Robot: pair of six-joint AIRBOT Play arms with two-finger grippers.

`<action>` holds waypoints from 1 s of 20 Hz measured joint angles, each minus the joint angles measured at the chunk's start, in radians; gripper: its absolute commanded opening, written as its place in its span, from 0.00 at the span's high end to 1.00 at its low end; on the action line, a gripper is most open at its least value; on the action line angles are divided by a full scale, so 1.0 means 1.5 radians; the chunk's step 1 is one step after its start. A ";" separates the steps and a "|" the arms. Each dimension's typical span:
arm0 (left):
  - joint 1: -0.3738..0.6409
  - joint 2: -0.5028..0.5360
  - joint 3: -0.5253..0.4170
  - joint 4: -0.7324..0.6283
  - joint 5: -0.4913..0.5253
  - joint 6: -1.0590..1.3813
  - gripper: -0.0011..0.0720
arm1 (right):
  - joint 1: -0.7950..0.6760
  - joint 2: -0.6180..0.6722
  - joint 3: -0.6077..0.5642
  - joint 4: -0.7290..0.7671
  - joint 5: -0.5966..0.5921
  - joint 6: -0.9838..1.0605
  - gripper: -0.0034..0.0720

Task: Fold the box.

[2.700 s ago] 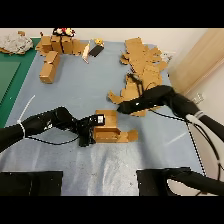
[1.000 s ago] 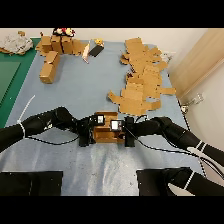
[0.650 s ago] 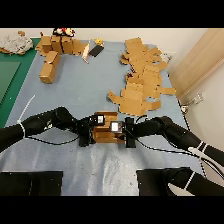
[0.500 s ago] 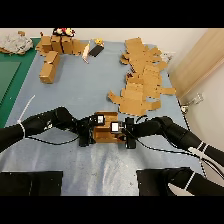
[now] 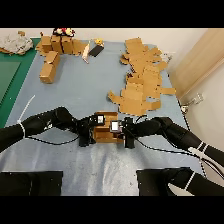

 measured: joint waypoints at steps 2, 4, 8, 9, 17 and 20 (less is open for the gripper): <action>0.000 0.000 0.000 0.000 0.000 0.000 0.26 | 0.000 -0.001 0.000 0.017 0.003 -0.013 0.77; 0.000 0.000 0.000 0.000 0.000 0.000 0.26 | 0.000 -0.004 0.000 0.033 0.005 -0.027 0.77; 0.000 0.000 0.000 0.001 -0.001 0.001 0.26 | 0.011 -0.017 0.000 0.055 0.010 -0.041 0.71; 0.000 0.000 0.000 0.001 -0.001 0.001 0.26 | 0.013 -0.020 0.000 0.058 0.012 -0.041 0.55; 0.000 0.000 0.000 0.000 -0.001 0.000 0.26 | 0.020 -0.042 0.000 0.065 0.019 -0.046 0.36; 0.000 0.000 0.000 0.000 -0.001 0.000 0.26 | 0.021 -0.045 0.000 0.061 0.024 -0.046 0.36</action>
